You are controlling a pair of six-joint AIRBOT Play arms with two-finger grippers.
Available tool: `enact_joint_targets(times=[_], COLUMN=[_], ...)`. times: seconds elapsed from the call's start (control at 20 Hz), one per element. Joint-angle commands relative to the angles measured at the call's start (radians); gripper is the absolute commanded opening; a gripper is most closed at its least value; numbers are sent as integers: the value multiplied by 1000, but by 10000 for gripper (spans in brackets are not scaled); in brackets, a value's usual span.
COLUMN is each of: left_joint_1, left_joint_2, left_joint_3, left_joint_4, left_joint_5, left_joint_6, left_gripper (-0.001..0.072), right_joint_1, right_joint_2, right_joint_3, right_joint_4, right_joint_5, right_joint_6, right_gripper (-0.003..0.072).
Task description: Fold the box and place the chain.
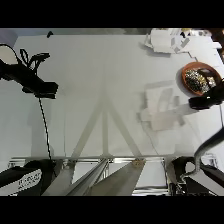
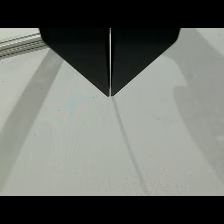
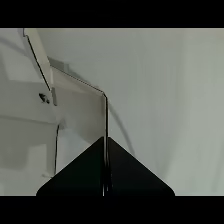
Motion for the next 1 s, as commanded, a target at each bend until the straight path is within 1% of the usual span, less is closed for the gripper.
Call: enact_joint_targets(times=[0.0, 0.15, 0.3, 0.35, 0.45, 0.5, 0.55, 0.75, 0.85, 0.95], left_joint_1=[1, 1, 1, 1, 1, 1, 1, 1, 1, 1], left_joint_2=[1, 1, 1, 1, 1, 0, -1, -1, -2, -2], left_joint_3=[0, 0, 0, 0, 0, 0, 0, 0, -3, -34], left_joint_4=[0, 0, 0, 0, 0, -2, -12, -113, -209, -299], left_joint_5=[0, 0, 2, 20, 122, 151, 160, 141, 117, 129], left_joint_6=[0, 0, 1, 16, 87, 119, 161, 372, 474, 516], left_gripper=[7, 7, 7, 7, 7, 7, 7, 8, 9, 10], right_joint_1=[200, 418, 624, 684, 771, 795, 807, 808, 808, 808], right_joint_2=[207, 300, 303, 298, 294, 294, 294, 294, 294, 294], right_joint_3=[-224, -377, -436, -438, -438, -438, -438, -438, -438, -438], right_joint_4=[261, 260, 233, 204, 132, 107, 93, 92, 92, 92], right_joint_5=[-221, -379, -508, -537, -584, -597, -599, -598, -598, -598], right_joint_6=[83, 246, 383, 433, 526, 555, 577, 576, 576, 576], right_gripper=[13, 14, 14, 14, 15, 15, 15, 15, 16, 16])
